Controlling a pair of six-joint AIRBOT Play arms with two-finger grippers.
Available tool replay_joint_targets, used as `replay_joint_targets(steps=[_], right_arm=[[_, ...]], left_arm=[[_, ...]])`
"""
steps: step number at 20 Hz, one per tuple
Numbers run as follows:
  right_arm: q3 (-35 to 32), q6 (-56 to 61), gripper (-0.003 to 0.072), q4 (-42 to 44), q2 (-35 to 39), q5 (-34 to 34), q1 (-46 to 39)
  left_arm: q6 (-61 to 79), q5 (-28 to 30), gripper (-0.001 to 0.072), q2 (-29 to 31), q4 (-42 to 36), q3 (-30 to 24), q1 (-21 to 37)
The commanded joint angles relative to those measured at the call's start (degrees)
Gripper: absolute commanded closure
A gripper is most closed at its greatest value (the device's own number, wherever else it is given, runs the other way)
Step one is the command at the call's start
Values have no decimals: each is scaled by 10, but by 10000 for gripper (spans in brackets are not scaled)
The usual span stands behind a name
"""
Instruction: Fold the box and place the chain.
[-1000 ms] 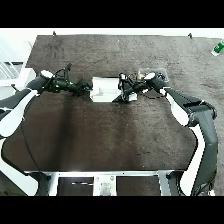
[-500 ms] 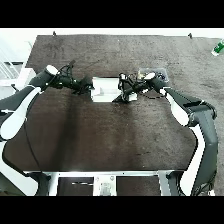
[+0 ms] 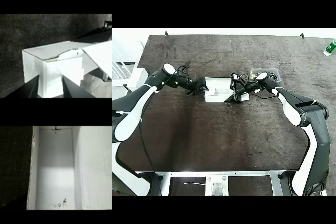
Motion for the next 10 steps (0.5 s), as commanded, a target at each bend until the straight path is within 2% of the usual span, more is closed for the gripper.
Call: replay_joint_targets(steps=[1,4,8,10], right_arm=[[0,0,257,0,0,0,0],[0,0,257,0,0,0,0],[0,0,257,0,0,0,0],[0,0,257,0,0,0,0]], left_arm=[[-28,8,355,0,5,1,-7],[-43,9,355,0,28,1,-8],[-92,19,354,0,97,1,-24],[-103,15,353,-1,129,18,-30]])
